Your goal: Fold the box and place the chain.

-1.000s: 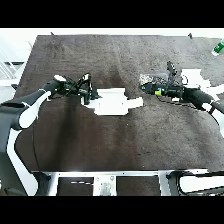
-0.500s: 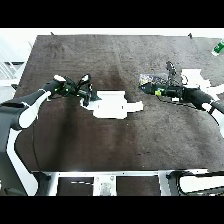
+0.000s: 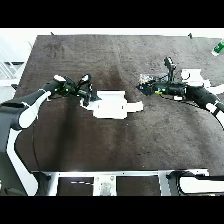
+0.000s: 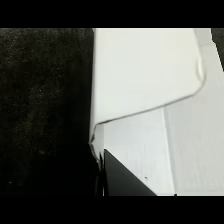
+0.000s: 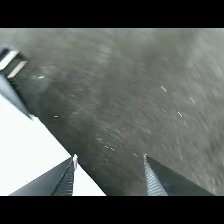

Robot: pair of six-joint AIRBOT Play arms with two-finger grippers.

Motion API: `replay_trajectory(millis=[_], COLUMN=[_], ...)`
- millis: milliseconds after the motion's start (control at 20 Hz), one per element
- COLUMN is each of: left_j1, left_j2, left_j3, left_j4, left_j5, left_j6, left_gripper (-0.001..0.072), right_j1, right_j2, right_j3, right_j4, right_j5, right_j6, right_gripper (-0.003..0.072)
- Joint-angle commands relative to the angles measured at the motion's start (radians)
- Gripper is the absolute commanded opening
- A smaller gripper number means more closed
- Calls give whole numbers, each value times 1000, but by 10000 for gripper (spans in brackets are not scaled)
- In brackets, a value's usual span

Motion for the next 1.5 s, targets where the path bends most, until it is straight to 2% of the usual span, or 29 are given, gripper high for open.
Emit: replay_trajectory(millis=[0,250,550,850,1000,1050,1250,1450], left_j1=[0,0,0,0,0,0,0,0], left_j2=[1,2,6,6,6,6,6,6], left_j3=[0,0,0,0,0,0,0,0], left_j4=[11,40,48,43,43,43,43,43], left_j5=[22,29,27,28,29,29,29,29], left_j6=[2,0,0,0,0,0,0,0], left_gripper=[17,16,17,17,17,17,17,17], right_j1=[32,105,160,317,389,403,450,493], right_j2=[76,96,96,96,95,94,83,79], right_j3=[-5,-37,-80,-81,-82,-82,-92,-148], right_j4=[-68,-212,-259,-517,-626,-652,-706,-726], right_j5=[21,19,22,33,-31,-56,-80,-228], right_j6=[-86,-75,-94,-79,-23,-6,-7,-7], right_gripper=[504,505,521,521,522,549,549,549])
